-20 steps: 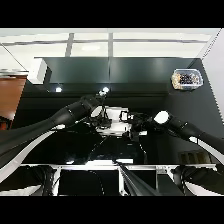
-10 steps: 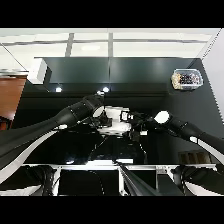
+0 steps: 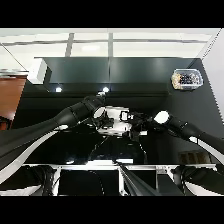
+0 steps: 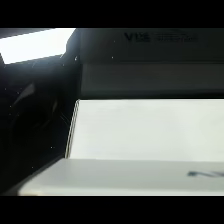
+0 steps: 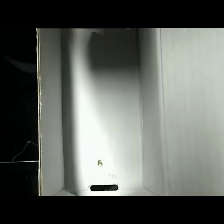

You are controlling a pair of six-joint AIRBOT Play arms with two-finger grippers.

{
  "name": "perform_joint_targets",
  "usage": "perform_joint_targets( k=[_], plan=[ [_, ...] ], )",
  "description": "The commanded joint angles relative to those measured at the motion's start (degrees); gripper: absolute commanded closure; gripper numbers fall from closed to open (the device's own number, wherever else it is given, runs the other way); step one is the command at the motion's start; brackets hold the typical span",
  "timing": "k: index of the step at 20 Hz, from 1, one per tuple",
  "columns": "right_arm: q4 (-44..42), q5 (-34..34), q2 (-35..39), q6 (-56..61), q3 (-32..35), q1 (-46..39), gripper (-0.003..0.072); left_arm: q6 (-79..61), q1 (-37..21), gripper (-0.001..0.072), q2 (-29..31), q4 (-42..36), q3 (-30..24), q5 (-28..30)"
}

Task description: Fold the box and place the chain.

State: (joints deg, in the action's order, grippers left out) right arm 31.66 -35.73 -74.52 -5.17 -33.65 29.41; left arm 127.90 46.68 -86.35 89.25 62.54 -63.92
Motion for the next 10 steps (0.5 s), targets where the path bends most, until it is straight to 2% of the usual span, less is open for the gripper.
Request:
perform_joint_targets(
  k=[1, 2, 3, 8, 9, 10],
  plan=[
    [-0.02, -0.04, 0.04, 0.04, 0.04, 0.0, 0.0217, 0.09, -0.35, 0.034, -0.02, 0.22, 0.04, 1.18],
    [-0.02, -0.04, 0.04, 0.04, 0.04, 0.0, 0.0216, 0.09, -0.44, 0.0439, -0.02, 0.17, 0.04, 1.25],
    [-0.02, -0.02, 0.04, 0.04, 0.04, 0.0, 0.0217, 0.07, -0.55, 0.0676, -0.02, 0.13, 0.04, 1.22],
    [-0.07, -0.02, 0.04, 0.04, 0.04, 0.0, 0.0216, 0.09, -0.59, 0.0684, -0.02, 0.02, 0.04, 0.98],
    [-0.02, -0.02, 0.04, 0.09, 0.04, 0.0, 0.0192, 0.11, -0.61, 0.0684, 0.0, 0.02, 0.04, 0.79],
    [0.0, -0.04, 0.11, 0.68, 0.04, 0.0, 0.0008, 0.11, -0.61, 0.0685, 0.0, 0.0, 0.04, 0.44]
  ],
)
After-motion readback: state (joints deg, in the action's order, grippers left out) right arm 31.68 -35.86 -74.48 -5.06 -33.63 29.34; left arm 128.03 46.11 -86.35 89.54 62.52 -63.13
